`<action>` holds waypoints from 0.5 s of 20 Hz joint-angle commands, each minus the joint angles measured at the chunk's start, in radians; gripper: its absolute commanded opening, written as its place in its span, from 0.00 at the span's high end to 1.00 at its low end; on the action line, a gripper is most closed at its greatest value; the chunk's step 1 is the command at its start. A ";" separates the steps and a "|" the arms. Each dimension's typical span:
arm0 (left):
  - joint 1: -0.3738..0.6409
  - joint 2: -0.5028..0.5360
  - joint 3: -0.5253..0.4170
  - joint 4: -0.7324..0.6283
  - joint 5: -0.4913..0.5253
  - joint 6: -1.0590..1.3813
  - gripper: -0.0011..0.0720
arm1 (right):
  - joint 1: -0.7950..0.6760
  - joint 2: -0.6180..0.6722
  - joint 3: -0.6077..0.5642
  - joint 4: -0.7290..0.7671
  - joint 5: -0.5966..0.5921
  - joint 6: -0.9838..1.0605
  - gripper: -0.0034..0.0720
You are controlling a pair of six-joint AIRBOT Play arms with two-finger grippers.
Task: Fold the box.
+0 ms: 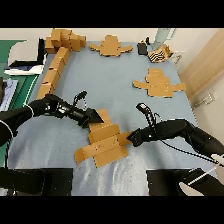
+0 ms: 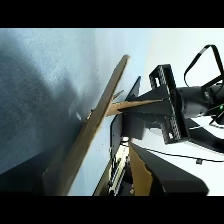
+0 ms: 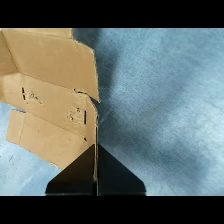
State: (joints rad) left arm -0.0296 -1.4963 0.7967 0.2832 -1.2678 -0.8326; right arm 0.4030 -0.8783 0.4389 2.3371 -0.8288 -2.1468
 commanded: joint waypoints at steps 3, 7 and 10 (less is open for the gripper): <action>0.006 -0.001 0.000 0.041 -0.071 0.018 0.24 | 0.000 0.000 -0.001 -0.004 0.007 0.011 0.95; 0.006 -0.001 0.000 0.095 -0.068 0.034 0.49 | 0.000 0.000 -0.001 -0.004 0.009 0.011 0.95; 0.006 -0.001 0.000 0.095 -0.064 0.067 0.86 | 0.000 0.000 -0.001 -0.003 0.009 0.011 0.95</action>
State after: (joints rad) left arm -0.0242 -1.4963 0.7967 0.3618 -1.3327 -0.7910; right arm 0.4030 -0.8787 0.4385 2.3333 -0.8211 -2.1372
